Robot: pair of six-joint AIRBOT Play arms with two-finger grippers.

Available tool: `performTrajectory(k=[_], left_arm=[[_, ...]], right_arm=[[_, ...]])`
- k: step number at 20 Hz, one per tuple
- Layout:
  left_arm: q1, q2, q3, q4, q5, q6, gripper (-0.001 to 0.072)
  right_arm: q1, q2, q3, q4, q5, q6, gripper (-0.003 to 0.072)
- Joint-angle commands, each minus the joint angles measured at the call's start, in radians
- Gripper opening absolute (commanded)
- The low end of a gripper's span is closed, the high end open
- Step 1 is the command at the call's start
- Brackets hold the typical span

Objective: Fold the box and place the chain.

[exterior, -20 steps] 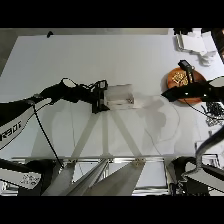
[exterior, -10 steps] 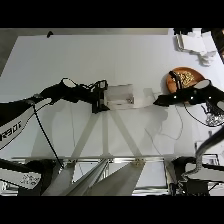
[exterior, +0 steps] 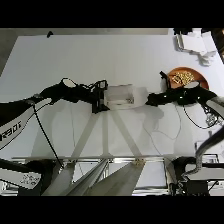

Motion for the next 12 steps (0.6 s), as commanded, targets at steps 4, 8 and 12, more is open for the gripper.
performTrajectory(k=[4,8,12], left_arm=[[-0.001,-0.001,0.000,0.000,0.000,0.000,0.0321],[-0.001,-0.001,0.000,0.000,0.000,0.000,0.0321],[-0.001,-0.001,0.000,0.000,0.000,0.000,0.0321]], right_arm=[[0.045,-0.003,0.000,0.112,0.053,-0.026,0.0007],[0.045,-0.002,0.000,0.225,0.091,-0.026,0.0201],[0.045,0.003,0.000,0.238,0.095,-0.026,0.0206]])
